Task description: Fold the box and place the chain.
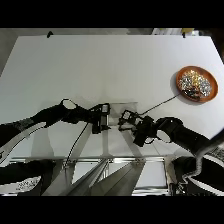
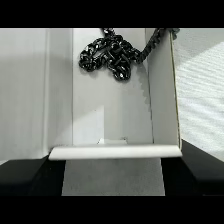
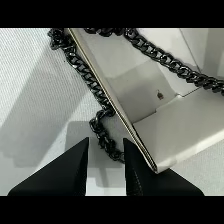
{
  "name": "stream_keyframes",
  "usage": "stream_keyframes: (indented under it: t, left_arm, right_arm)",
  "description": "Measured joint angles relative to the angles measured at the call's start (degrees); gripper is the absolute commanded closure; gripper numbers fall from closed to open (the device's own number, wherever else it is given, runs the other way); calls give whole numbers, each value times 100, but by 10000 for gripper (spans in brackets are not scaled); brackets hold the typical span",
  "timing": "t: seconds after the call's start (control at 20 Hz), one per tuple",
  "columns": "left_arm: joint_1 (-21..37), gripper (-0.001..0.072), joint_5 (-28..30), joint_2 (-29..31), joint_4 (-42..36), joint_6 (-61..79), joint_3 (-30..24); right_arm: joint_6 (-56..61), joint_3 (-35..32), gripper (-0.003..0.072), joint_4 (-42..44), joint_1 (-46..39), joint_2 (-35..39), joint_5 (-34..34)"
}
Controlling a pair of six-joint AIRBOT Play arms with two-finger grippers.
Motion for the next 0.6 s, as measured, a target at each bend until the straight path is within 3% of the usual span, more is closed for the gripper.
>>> stream_keyframes:
  t: [0.25,0.35,0.6]
  left_arm:
    - [0,456,2,2,0,4,2]
    - [0,456,2,2,0,7,0]
    - [0,456,2,2,0,7,0]
  right_arm:
    - [0,-2,471,111,0,-61,-37]
    - [0,0,531,177,0,-72,-46]
    - [-2,0,535,286,2,-83,-59]
